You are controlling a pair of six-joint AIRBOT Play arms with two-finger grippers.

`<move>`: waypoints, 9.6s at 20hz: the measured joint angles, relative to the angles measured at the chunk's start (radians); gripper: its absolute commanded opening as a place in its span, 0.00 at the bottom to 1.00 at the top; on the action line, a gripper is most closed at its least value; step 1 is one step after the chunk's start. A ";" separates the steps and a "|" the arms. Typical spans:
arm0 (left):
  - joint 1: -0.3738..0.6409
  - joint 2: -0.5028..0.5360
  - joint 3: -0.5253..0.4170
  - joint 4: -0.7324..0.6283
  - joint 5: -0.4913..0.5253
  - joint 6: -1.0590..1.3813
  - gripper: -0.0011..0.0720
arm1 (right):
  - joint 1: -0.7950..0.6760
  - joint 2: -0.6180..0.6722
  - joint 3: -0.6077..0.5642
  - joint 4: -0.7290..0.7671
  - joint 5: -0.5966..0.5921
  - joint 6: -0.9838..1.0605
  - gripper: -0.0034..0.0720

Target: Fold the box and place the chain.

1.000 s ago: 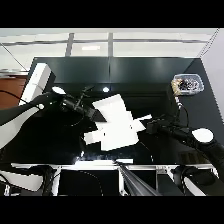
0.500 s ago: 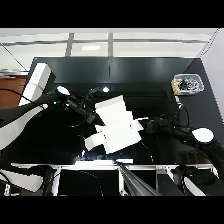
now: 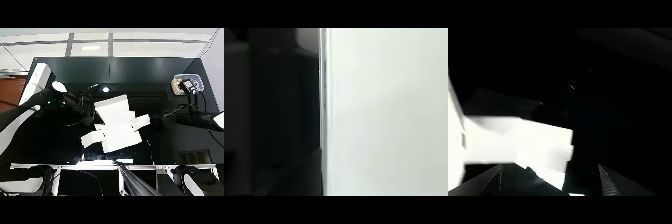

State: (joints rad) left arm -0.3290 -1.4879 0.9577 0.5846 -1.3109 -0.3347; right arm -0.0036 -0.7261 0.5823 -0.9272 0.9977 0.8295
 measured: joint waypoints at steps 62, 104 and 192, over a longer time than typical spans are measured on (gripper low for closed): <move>-0.175 -0.007 -0.060 0.217 0.410 0.327 0.05 | 0.297 -0.319 -0.092 0.482 -0.250 -1.072 0.98; -0.175 -0.008 -0.060 0.219 0.410 0.305 0.05 | 0.404 -0.463 -0.114 0.394 -0.301 -1.027 0.98; -0.161 0.358 -0.456 0.053 0.550 0.423 0.64 | 0.410 -0.464 -0.114 0.377 -0.277 -1.048 0.61</move>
State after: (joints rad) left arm -0.4904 -1.1301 0.5014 0.6373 -0.7612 0.0879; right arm 0.4065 -1.1900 0.4679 -0.5503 0.7208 -0.2184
